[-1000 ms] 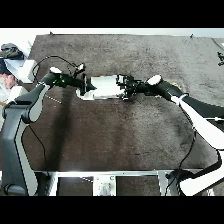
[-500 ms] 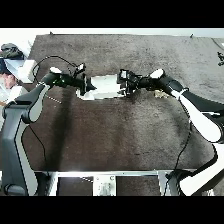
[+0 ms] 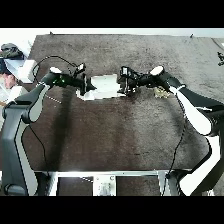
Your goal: Fold the box and place the chain.
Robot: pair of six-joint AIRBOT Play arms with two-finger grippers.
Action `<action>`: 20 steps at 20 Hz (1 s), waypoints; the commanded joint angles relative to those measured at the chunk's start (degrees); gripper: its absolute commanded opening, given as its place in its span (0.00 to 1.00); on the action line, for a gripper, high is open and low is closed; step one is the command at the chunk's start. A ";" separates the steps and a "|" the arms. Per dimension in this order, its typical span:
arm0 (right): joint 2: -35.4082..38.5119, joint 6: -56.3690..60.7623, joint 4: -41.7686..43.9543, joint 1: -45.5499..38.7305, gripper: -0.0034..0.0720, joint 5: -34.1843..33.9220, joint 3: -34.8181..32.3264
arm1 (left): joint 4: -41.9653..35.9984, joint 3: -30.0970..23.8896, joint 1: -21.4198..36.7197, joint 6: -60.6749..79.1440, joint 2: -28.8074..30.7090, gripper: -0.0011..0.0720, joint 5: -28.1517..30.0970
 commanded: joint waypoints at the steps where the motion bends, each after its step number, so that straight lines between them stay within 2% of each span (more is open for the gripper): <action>1: -2.91 1.40 0.04 -0.63 0.83 4.02 3.74 | 0.02 -0.02 -0.02 0.00 -0.04 0.03 0.00; 7: -7.89 5.22 0.09 -2.36 0.83 13.31 11.30 | 0.02 -0.02 -0.02 0.00 -0.04 0.03 -0.02; 20: -10.40 4.76 0.24 -0.79 0.83 13.70 12.07 | 0.02 -0.02 -0.02 0.00 -0.04 0.03 0.00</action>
